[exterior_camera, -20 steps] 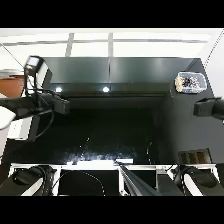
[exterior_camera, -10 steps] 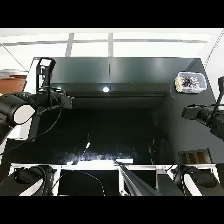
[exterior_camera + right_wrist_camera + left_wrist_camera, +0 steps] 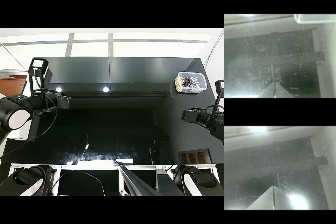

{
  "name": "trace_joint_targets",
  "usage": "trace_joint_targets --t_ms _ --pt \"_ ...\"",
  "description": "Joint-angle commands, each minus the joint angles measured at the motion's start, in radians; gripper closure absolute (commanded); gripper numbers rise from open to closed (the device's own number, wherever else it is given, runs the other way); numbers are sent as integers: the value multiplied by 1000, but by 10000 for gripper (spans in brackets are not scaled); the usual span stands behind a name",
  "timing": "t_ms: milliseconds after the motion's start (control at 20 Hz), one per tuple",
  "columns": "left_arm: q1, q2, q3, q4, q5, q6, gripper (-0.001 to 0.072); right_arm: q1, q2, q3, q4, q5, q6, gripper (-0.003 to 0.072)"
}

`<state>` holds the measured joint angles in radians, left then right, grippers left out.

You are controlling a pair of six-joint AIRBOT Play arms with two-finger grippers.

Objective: Fold the box and place the chain.

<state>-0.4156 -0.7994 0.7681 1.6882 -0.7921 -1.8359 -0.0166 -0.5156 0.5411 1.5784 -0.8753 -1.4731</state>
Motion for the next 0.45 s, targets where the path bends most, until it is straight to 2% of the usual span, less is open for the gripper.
trace_joint_targets --t_ms 0,400 --pt "1 6 -2 -10 21 -2 683 0 0 0 -1 -3 0 660" --pt "1 6 -2 -31 15 -2 683 0 0 0 -1 -3 0 660"
